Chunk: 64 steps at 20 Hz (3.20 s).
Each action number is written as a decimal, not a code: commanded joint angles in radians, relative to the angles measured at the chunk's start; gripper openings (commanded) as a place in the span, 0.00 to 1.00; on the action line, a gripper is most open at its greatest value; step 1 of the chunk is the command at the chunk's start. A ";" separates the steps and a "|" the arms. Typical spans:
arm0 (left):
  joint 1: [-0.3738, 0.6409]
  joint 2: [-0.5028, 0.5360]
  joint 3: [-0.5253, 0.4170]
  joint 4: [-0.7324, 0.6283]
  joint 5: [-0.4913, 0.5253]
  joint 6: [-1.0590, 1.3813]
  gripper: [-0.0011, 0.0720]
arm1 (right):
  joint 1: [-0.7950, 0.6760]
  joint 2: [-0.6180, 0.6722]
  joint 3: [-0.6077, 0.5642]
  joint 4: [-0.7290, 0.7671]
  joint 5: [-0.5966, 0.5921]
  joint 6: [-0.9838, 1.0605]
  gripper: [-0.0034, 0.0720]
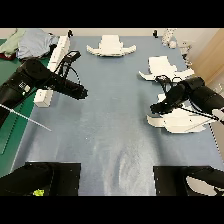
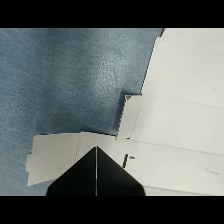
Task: Fold the box.
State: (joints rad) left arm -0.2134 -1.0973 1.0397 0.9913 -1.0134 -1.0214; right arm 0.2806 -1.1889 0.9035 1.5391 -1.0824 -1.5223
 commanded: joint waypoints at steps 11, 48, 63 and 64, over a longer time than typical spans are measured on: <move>0.001 0.000 0.000 -0.001 0.017 0.000 0.03 | 0.000 -0.001 0.004 0.291 0.031 0.100 0.06; 0.001 -0.001 0.000 -0.256 0.033 -0.053 0.03 | -1.133 -0.674 0.622 0.528 -0.658 -0.574 0.28; 0.017 -0.001 -0.001 -0.243 -0.074 -0.053 0.03 | -0.700 -0.443 0.392 0.668 -0.563 -0.509 0.04; 0.032 -0.001 -0.005 -0.243 -0.101 -0.055 0.03 | -0.664 -0.388 0.334 0.667 -0.525 -0.491 0.04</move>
State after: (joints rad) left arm -0.1997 -1.0973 1.0386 0.7410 -1.0668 -1.0756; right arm -0.4812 -1.6909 1.3525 2.1818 -1.7050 -2.0434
